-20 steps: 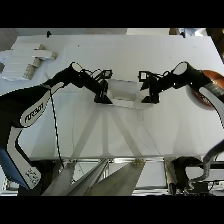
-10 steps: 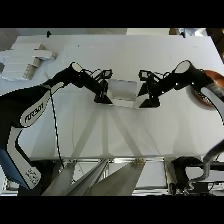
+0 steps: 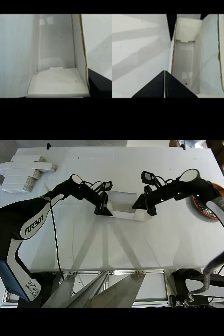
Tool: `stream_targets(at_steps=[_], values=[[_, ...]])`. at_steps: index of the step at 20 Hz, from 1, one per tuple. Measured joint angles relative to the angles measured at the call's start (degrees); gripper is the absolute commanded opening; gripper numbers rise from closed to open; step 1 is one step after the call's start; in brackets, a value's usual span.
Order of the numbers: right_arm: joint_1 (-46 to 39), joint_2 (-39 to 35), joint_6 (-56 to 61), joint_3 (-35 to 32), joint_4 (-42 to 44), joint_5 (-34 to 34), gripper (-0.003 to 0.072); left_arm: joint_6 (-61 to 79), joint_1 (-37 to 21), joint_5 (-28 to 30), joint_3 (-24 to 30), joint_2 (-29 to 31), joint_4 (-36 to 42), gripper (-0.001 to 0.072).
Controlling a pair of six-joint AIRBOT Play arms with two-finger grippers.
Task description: Fold the box and place the chain.
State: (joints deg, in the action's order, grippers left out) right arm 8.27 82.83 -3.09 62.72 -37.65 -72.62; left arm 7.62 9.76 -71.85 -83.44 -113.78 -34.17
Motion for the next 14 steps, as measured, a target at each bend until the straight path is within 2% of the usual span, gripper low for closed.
stream_targets(at_steps=[5, 14], values=[[2.23, -0.09, 0.04, 0.0, 1.16, 8.59, 0.0007, -3.82, 0.02, 4.76, 0.0, 0.04, 0.42, 0.0533], [3.15, 4.61, 0.26, 0.0, 6.05, 27.82, 0.0006, -4.79, 0.04, 6.47, -0.02, 0.09, -0.02, 0.0533]])
